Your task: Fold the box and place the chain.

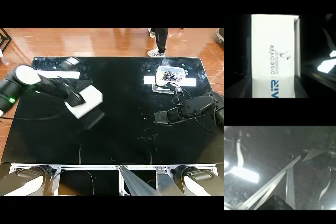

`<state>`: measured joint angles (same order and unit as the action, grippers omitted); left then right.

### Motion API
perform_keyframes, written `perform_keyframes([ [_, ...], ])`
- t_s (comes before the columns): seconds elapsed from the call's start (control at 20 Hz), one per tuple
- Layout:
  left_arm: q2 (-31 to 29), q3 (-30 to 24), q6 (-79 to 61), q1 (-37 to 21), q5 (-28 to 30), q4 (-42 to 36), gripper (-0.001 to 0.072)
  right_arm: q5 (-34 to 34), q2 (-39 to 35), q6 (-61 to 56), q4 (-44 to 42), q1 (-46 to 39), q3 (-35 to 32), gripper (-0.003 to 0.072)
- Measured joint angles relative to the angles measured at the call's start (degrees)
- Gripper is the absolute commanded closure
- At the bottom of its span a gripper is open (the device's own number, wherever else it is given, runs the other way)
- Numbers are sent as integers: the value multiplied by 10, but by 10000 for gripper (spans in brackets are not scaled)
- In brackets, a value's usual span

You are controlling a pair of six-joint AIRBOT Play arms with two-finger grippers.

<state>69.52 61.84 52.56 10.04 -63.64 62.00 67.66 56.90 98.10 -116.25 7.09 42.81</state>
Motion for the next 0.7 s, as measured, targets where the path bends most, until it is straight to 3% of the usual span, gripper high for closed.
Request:
perform_keyframes([
  [0.15,35,37,10,-108,44,2,689,-3,0,1,-2,0,0,670],
  [0.35,146,148,17,-222,80,9,690,-9,0,1,-10,0,0,670],
  [0.5,231,235,23,-278,90,28,689,-12,0,1,-12,0,0,669],
  [0.7,319,311,19,-313,104,42,690,-15,0,0,-15,0,0,669],
])
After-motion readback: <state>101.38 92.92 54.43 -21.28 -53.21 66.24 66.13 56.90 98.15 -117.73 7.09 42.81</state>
